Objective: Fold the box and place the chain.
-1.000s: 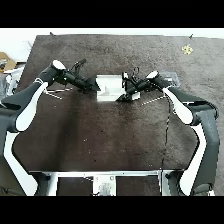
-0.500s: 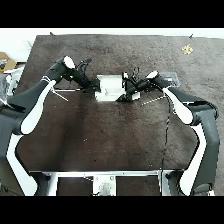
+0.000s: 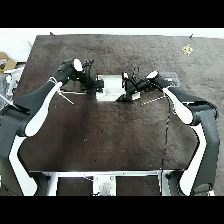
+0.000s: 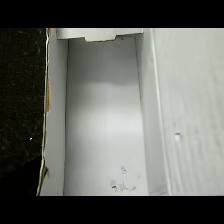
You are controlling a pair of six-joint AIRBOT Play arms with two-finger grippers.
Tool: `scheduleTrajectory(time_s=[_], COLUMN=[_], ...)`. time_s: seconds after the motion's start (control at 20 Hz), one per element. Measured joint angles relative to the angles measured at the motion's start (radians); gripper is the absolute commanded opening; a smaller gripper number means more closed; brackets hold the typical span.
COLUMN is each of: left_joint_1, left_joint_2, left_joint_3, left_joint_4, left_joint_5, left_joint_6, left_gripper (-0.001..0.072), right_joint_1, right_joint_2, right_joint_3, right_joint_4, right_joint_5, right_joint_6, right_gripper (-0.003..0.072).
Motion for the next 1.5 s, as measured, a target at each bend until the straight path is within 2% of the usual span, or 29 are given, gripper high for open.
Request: scheduleTrajectory(time_s=[0.3,0.45,0.65,1.45,1.5], left_joint_1=[-0.056,-0.091,-0.136,-0.161,-0.166], left_joint_2=[-0.013,-0.055,-0.1,-0.156,-0.159], left_joint_3=[0.055,0.127,0.202,0.231,0.231], left_joint_4=[0.156,0.251,0.363,0.522,0.529], left_joint_5=[-0.028,-0.108,-0.177,-0.161,-0.161], left_joint_6=[-0.153,-0.225,-0.311,-0.433,-0.436], left_gripper=[0.0414,0.0372,0.0372,0.0342,0.0284], right_joint_1=[0.0,0.0,0.0,0.0,0.0], right_joint_2=[0.0,0.0,0.0,0.0,0.0], right_joint_3=[0.0,0.0,0.0,0.0,0.0], right_joint_4=[0.0,0.0,0.0,0.0,0.0], right_joint_5=[0.0,0.0,0.0,0.0,0.0], right_joint_6=[0.0,0.0,0.0,0.0,0.0], right_gripper=[0.0447,0.0447,0.0447,0.0447,0.0447])
